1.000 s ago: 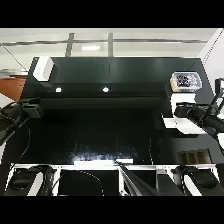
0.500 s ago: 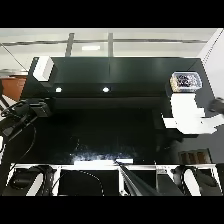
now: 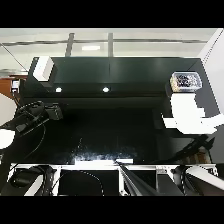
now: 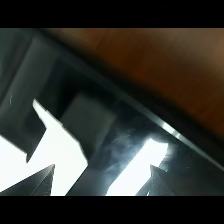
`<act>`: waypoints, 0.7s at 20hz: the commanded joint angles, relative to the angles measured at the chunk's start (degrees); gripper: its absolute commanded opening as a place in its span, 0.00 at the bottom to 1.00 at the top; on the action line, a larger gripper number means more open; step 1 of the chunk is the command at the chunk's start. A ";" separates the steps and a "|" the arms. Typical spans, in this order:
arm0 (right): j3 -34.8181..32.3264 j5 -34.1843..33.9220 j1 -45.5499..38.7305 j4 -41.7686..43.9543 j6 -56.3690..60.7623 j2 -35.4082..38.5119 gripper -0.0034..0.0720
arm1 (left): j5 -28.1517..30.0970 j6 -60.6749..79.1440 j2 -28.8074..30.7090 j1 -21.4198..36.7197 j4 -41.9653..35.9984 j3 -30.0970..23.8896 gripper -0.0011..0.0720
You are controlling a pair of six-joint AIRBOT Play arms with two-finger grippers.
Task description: Fold the box and place the chain.
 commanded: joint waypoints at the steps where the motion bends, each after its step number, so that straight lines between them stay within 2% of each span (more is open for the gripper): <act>1: 8.28 18.45 -2.10 6.58 -15.41 -13.07 0.99 | -0.04 0.04 -2.03 -0.37 -0.13 0.02 0.98; 6: 16.28 25.05 2.71 7.32 -16.02 -23.45 0.98 | -0.02 0.04 -3.21 -0.37 -0.13 0.02 0.98; 10: 18.80 22.88 4.31 7.08 -18.64 -26.53 0.98 | -0.07 0.04 -3.21 -0.37 -0.15 0.02 0.98; 14: 23.34 24.15 4.28 8.81 -18.91 -29.29 0.98 | -0.07 0.04 -3.21 -0.37 -0.15 0.02 0.98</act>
